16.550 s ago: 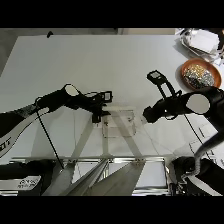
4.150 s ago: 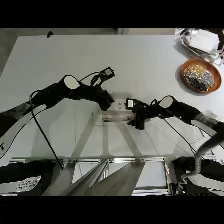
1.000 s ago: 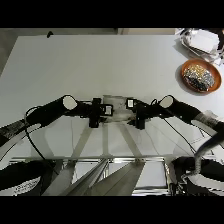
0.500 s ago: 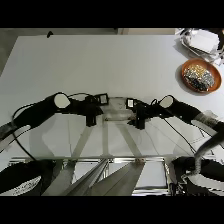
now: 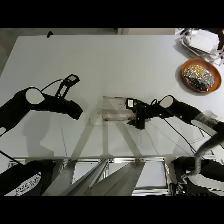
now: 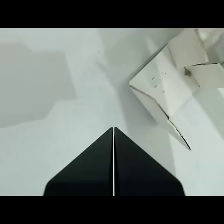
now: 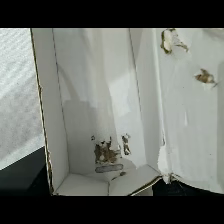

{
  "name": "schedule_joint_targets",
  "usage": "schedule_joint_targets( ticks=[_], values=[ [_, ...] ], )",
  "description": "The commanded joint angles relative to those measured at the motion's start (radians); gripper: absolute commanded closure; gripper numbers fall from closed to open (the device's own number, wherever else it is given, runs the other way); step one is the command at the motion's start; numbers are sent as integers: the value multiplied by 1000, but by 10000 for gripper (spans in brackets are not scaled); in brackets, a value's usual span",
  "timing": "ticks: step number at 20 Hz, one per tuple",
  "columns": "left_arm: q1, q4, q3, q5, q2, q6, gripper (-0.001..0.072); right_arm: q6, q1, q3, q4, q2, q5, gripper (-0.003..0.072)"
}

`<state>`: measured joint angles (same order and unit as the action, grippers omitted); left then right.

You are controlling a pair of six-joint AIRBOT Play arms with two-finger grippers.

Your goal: Fold the box and place the chain.

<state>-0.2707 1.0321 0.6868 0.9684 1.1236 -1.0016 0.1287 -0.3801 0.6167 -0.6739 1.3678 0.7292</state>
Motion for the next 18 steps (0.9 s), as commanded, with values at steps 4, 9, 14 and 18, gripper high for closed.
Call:
schedule_joint_targets(
  ticks=[4, 9, 14, 18],
  values=[
    [-35, -124, -12, -8, 192, -98, 702, 0, 0, 0, 0, 0, 0, 283],
    [-80, -185, -12, -50, 240, -91, 702, 0, 0, 0, 0, 0, 0, 283],
    [-81, -293, -11, -40, 239, 26, 694, 0, 0, 0, 0, 0, 0, 283],
    [-81, -356, -11, -18, 214, 77, 539, 0, 0, 0, 0, 0, 0, 283]
  ],
)
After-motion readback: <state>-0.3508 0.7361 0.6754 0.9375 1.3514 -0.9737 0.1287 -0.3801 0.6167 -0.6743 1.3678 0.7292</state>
